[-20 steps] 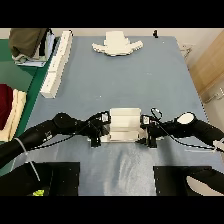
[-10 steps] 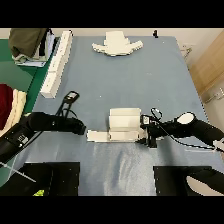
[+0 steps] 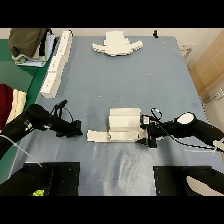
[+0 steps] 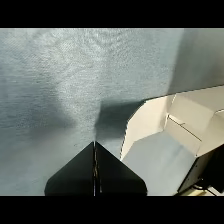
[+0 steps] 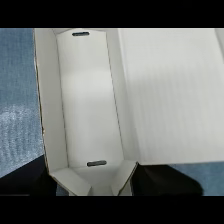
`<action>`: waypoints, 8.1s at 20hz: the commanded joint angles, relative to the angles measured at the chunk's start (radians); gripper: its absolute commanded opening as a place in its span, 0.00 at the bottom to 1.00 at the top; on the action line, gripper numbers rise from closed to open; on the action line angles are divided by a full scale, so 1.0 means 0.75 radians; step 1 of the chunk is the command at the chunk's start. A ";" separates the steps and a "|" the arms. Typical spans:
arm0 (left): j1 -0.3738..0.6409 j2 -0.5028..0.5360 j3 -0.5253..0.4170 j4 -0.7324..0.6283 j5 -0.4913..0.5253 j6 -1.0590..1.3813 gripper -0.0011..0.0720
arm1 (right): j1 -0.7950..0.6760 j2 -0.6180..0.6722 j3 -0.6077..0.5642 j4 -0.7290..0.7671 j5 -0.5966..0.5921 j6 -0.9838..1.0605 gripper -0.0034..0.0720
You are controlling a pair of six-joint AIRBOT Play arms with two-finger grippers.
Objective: Fold the box.
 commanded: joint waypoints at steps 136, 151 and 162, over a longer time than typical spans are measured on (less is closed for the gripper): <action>-0.571 -0.229 0.012 -0.730 0.499 2.391 0.97 | 0.000 0.001 0.001 0.001 0.000 0.000 0.84; -0.605 -0.314 0.060 -0.735 0.485 2.434 0.97 | 0.000 0.001 0.001 0.000 0.000 0.000 0.84; -0.646 -0.314 0.059 -0.715 0.497 2.421 0.97 | 0.000 0.001 0.001 0.000 0.000 0.000 0.84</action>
